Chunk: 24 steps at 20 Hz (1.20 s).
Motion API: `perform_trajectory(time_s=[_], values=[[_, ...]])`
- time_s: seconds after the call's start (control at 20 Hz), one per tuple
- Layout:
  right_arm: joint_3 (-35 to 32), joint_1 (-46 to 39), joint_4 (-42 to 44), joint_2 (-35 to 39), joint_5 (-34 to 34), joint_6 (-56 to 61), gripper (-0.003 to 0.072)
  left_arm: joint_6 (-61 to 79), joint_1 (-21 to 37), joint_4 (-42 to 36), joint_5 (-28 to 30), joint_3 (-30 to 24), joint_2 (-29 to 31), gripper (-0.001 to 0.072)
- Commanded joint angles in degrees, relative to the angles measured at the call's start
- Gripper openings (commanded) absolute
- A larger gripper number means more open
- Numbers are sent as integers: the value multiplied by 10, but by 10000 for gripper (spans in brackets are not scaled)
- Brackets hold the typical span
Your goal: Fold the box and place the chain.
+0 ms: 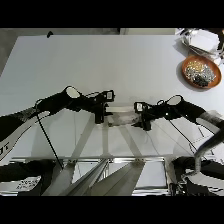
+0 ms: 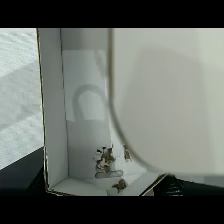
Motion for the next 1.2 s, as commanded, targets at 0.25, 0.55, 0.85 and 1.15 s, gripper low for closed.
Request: perform_trajectory(time_s=[0.25, 0.55, 0.85, 1.15], values=[[0, 0, -2, 0, 3, 0, 411, 0, 0, 0, 0, 0, 0, 13], [0, 0, -2, 0, 3, 0, 411, 0, 0, 0, -2, 0, 0, 13], [0, 0, -2, 0, 3, 0, 411, 0, 0, 0, -13, 0, 1, 335], [0, 0, -2, 0, 3, 0, 411, 0, 9, 6, -12, 0, 29, 601]])
